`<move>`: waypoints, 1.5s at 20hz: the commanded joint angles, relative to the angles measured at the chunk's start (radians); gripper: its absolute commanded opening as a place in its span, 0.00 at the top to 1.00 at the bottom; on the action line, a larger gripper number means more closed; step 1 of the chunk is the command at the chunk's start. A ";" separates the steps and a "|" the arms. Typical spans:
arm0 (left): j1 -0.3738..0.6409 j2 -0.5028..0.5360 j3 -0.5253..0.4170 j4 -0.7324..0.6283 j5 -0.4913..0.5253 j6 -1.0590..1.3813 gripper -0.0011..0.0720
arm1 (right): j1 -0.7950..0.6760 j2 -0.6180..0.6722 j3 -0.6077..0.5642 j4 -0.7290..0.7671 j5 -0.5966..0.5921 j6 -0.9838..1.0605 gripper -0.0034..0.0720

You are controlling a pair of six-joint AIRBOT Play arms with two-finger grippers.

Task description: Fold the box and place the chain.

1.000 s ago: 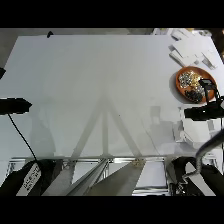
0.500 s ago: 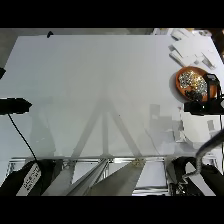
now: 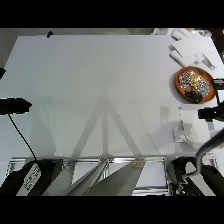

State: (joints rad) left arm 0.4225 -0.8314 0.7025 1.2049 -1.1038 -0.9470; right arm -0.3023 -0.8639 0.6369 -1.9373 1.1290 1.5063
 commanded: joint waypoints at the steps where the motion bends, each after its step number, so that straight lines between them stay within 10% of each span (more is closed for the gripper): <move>1: 0.000 -0.001 0.000 0.000 0.000 0.000 0.78 | -0.117 -0.017 -0.001 -0.098 0.018 0.024 0.32; 11: 0.000 -0.001 0.000 0.000 0.000 0.000 0.78 | -0.332 -0.215 -0.001 -0.188 0.013 0.023 0.44; 14: 0.000 -0.001 0.000 0.000 0.000 0.000 0.78 | -0.333 -0.236 -0.001 -0.166 -0.005 0.003 0.92; 16: 0.000 -0.001 0.000 0.000 0.000 0.000 0.78 | -0.319 -0.232 0.000 -0.146 0.002 0.000 0.94; 23: 0.000 -0.001 0.000 0.000 0.000 0.000 0.78 | 0.019 -0.011 -0.001 0.228 0.106 -0.116 0.94; 30: 0.000 -0.001 0.000 0.000 0.000 0.000 0.78 | 0.416 0.185 -0.051 0.672 -0.047 -0.057 0.94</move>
State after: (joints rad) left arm 0.4225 -0.8314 0.7025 1.2049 -1.1038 -0.9470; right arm -0.0410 -0.7403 0.6144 -1.4586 1.1629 1.4151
